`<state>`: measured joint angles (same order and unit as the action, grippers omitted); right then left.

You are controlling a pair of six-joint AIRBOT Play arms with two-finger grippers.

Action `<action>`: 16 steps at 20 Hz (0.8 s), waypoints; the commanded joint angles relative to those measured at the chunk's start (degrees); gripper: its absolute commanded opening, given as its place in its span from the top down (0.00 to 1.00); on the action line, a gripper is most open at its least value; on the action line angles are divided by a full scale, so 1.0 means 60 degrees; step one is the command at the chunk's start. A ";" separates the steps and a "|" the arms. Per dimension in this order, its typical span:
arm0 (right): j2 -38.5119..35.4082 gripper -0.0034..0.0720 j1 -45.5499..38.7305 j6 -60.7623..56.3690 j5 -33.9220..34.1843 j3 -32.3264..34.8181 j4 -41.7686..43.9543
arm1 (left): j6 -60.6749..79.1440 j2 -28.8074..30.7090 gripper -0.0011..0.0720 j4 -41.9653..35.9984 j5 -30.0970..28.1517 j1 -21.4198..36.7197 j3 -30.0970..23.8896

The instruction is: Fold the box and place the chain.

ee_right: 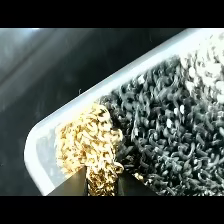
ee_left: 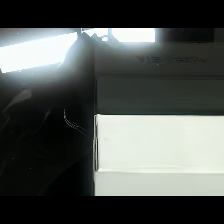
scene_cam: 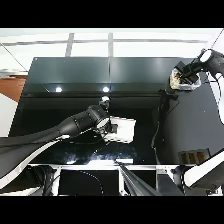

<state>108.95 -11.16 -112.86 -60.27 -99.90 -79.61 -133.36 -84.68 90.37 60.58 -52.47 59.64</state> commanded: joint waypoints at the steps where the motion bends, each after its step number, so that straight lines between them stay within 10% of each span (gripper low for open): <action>1: -0.0404 0.92 -0.0157 0.0714 -0.0510 -0.0160 0.0018 | 0.0004 0.0000 0.95 -0.0025 0.0000 0.0004 0.0004; 16: -0.5945 0.92 -0.0321 0.3530 -0.0430 -0.0466 0.1392 | 0.0000 0.0000 0.95 -0.0477 -0.0004 0.0004 0.0004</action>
